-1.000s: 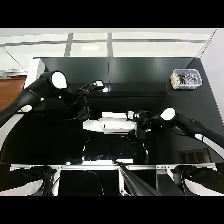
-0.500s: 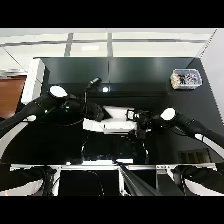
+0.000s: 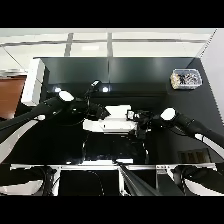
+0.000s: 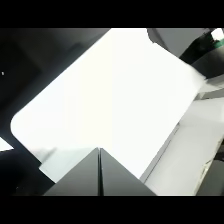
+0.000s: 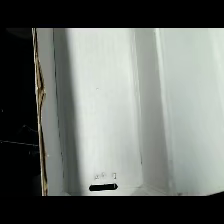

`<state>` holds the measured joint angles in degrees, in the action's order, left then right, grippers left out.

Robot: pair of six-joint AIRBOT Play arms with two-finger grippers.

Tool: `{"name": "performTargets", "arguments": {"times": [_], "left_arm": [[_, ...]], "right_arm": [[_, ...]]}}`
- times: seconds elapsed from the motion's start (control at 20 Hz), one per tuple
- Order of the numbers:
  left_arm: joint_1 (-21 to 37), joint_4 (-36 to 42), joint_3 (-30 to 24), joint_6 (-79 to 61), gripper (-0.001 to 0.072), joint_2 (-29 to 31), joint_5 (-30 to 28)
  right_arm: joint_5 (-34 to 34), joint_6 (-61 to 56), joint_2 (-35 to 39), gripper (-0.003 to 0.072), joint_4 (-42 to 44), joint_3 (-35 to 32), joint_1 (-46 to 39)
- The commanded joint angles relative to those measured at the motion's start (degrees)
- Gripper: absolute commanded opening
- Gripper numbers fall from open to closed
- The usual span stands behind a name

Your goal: Fold the box and place the chain.

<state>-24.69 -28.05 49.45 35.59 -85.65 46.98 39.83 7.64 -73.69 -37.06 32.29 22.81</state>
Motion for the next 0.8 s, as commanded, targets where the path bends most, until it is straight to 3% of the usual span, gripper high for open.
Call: {"name": "performTargets", "arguments": {"times": [0.0,0.1,0.3,0.45,0.6,0.65,0.75], "left_arm": [[-0.39,-4.31,0.90,0.66,0.0024,-0.63,0.68],[1.03,-7.13,2.56,1.79,0.0023,2.32,2.62],[7.10,-8.15,1.49,2.36,0.0023,15.32,5.51],[11.32,-7.41,-5.05,-1.09,0.0027,23.28,6.71],[11.74,-7.52,-10.69,-15.80,0.0027,24.39,13.33],[11.47,-7.76,-12.07,-21.38,0.0058,24.24,13.53],[10.08,-9.51,-14.43,-35.23,0.0666,24.15,9.03]], "right_arm": [[0.00,0.04,-0.04,0.0178,-0.02,0.07,0.07],[0.00,0.04,-0.04,0.0178,-0.02,0.07,0.07],[0.00,0.04,-0.04,0.0179,-0.02,0.07,0.07],[0.00,0.04,-0.04,0.0178,-0.02,0.07,0.07],[0.00,0.04,-0.04,0.0178,-0.02,0.07,0.07],[0.00,0.04,-0.04,0.0178,-0.02,0.07,0.07],[0.00,0.04,-0.04,0.0178,-0.02,0.07,0.07]]}}
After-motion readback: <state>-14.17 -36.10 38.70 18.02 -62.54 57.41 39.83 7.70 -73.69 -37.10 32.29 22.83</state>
